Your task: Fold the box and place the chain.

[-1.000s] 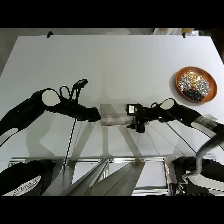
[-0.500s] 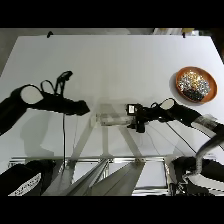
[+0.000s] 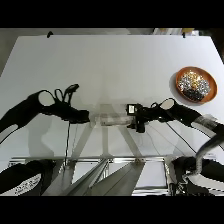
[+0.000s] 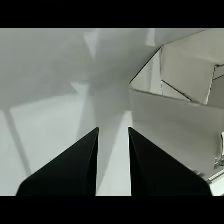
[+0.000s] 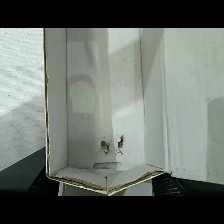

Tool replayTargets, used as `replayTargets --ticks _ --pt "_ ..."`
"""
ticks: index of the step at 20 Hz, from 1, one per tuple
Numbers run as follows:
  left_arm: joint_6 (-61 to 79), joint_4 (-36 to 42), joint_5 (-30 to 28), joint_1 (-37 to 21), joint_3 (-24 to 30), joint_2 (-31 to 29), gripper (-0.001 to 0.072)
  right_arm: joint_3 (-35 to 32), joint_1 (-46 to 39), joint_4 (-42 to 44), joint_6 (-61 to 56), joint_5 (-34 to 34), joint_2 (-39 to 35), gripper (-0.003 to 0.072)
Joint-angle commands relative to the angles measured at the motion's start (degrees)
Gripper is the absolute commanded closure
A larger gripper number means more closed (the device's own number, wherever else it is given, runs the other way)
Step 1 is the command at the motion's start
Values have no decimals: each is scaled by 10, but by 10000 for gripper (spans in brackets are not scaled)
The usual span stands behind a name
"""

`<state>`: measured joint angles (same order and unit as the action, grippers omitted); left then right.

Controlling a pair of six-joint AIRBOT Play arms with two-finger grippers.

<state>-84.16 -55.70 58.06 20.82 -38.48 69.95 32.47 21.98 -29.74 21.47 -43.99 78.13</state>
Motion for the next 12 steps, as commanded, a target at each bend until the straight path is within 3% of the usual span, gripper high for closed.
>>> replayTargets --ticks 1,12 --pt "17 37 -31 32 3 34 505 0 0 0 0 0 0 284" --pt "17 76 -35 50 -17 -5 501 0 0 0 0 0 0 283"
